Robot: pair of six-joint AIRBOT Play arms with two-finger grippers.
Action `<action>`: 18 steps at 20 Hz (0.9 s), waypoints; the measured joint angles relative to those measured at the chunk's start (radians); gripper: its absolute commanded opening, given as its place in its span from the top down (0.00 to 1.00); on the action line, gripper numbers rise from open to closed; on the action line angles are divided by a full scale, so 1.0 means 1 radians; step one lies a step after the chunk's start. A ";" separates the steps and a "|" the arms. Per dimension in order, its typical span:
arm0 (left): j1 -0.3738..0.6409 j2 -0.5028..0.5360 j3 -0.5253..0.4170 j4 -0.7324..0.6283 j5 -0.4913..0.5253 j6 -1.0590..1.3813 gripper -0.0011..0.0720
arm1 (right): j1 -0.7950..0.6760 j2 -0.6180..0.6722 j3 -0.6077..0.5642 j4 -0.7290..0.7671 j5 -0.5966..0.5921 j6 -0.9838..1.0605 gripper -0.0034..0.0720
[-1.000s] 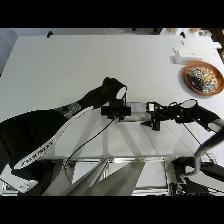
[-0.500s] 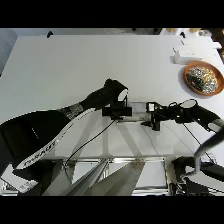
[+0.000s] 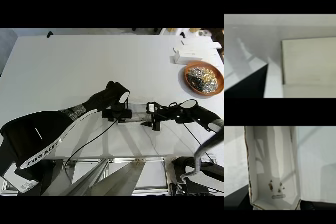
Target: Fold the box and place the chain.
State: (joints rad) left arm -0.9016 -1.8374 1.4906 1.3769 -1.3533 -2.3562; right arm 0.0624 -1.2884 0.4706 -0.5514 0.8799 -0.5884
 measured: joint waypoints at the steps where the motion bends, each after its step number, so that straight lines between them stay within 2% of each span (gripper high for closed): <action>1: 0.005 0.008 0.001 -0.009 0.006 0.010 0.12 | 0.000 0.000 0.000 0.002 -0.002 0.002 0.41; 7: 0.078 0.118 0.001 -0.030 -0.049 0.156 0.12 | 0.000 0.000 0.000 0.002 -0.002 0.004 0.41; 13: 0.180 0.343 -0.016 -0.024 -0.101 0.494 0.12 | 0.000 0.000 0.000 0.002 -0.002 0.004 0.41; 15: 0.210 0.428 -0.065 -0.013 -0.090 0.705 0.12 | 0.000 0.000 0.000 0.002 -0.002 0.004 0.41; 18: 0.265 0.533 -0.213 -0.053 -0.033 1.098 0.12 | 0.000 0.000 0.000 0.002 -0.002 0.004 0.41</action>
State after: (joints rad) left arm -0.6365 -1.3041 1.2774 1.3239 -1.3865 -1.2587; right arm 0.0628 -1.2881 0.4706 -0.5491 0.8783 -0.5846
